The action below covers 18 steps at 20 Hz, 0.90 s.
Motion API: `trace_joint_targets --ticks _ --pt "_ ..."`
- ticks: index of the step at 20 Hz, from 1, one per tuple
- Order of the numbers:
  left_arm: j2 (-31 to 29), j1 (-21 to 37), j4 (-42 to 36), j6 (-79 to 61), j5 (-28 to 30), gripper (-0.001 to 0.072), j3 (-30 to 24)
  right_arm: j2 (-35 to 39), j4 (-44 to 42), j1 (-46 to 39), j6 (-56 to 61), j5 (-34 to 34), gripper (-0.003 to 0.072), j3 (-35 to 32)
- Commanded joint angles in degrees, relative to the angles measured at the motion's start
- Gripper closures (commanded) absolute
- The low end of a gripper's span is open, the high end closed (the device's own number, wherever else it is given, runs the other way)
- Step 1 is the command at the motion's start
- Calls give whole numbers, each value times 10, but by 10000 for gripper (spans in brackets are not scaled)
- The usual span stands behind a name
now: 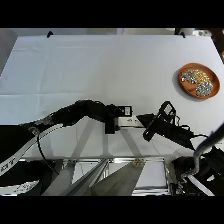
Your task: Fold the box and place the chain.
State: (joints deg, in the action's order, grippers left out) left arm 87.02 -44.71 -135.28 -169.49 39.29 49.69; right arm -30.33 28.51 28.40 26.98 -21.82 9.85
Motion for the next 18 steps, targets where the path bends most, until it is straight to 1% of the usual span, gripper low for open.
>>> trace_joint_targets --ticks 1,3,4,5,6,8,10,12,14,15,16,18 --pt "0 0 0 0 -1 637 0 8 179 0 214 -26 678 25" --pt "0 0 0 0 -1 637 0 8 346 0 375 -58 679 68" --pt "0 0 0 0 -1 637 0 6 431 0 455 -87 679 97" --pt "0 0 0 0 -1 637 0 3 499 0 518 -119 679 129" --pt "0 0 0 0 -1 637 0 -3 543 -3 560 -158 679 158" --pt "0 0 0 0 -1 637 0 -31 560 -44 584 -272 679 219" --pt "0 0 0 0 -1 637 0 -78 558 -110 583 -396 679 263" --pt "0 0 0 0 -1 637 0 -137 556 -185 582 -515 679 284" --pt "0 0 0 0 -1 637 0 -193 552 -249 583 -602 678 284" --pt "0 0 -1 0 -1 637 0 -217 550 -273 583 -627 678 284" --pt "0 0 -1 0 -1 637 0 -232 550 -287 583 -636 675 284" --pt "0 0 -2 0 -3 638 0 -244 550 -294 584 -630 674 284"
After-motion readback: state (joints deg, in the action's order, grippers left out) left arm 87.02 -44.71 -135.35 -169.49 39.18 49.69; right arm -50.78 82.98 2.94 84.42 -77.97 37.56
